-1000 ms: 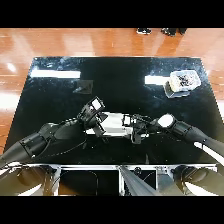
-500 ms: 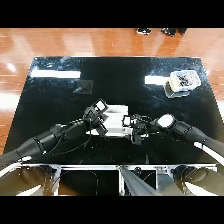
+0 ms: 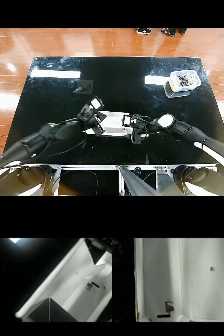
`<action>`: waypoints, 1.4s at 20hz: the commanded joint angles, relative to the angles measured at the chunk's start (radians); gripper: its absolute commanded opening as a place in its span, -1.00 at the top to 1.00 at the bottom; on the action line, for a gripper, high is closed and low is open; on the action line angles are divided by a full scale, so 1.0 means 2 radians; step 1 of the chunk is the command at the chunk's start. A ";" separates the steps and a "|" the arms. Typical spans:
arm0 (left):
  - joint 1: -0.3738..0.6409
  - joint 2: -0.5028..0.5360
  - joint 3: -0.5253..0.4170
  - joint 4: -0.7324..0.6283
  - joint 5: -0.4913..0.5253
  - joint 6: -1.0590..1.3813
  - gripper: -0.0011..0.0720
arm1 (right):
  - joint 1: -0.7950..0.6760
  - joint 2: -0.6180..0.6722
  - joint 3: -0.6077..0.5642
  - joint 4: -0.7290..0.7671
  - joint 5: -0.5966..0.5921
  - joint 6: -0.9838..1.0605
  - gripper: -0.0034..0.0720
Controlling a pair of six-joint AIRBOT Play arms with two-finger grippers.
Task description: Fold the box and place the chain.
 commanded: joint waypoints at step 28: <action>0.133 -0.085 0.023 -0.011 0.196 0.301 -0.63 | 0.000 0.000 0.000 -0.002 0.001 0.000 -0.57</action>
